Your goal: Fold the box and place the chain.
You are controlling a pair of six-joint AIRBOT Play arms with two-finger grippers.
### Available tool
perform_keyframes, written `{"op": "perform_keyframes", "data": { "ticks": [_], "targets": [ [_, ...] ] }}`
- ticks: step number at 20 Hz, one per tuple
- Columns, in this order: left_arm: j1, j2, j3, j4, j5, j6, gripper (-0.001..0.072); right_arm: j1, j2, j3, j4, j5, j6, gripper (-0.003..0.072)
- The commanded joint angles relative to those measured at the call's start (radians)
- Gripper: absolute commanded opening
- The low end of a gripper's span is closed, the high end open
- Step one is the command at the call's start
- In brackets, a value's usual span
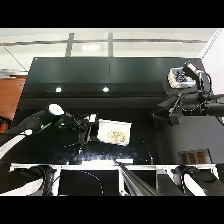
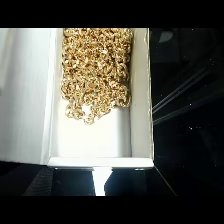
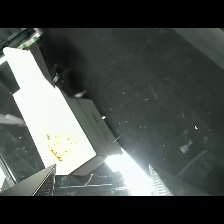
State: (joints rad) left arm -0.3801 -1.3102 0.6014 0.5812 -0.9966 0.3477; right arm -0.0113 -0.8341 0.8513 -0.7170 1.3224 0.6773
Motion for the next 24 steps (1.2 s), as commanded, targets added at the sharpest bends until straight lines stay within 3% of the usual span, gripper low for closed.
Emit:
{"op": "perform_keyframes", "data": {
  "ticks": [1,5,9,13,16,20,24],
  "targets": [
    [-0.005,-0.001,0.001,0.01,0.005,-0.023,0.0501,0.05,0.0,0.0,0.002,-0.077,0.014,0.0707],
    [-0.005,0.001,0.001,0.01,0.039,-0.024,0.0484,0.323,-0.058,0.0,-0.023,-0.407,0.152,0.0704],
    [-0.005,0.005,0.001,0.008,0.097,-0.032,0.0485,0.48,-0.218,0.0,-0.129,-0.543,0.179,0.07],
    [-0.005,0.005,0.001,0.002,0.1,-0.042,0.0485,0.513,-0.293,0.0,-0.126,-0.517,0.144,0.07],
    [-0.005,0.005,0.001,0.002,0.1,-0.042,0.0486,0.52,-0.296,0.0,-0.127,-0.464,0.075,0.0699],
    [-0.005,0.005,0.001,0.002,0.1,-0.042,0.0486,0.52,-0.296,0.0,-0.131,-0.305,0.02,0.07],
    [-0.005,0.005,0.001,0.003,0.1,-0.042,0.0486,0.533,-0.296,-0.018,-0.133,-0.28,-0.047,0.07]
  ]
}}
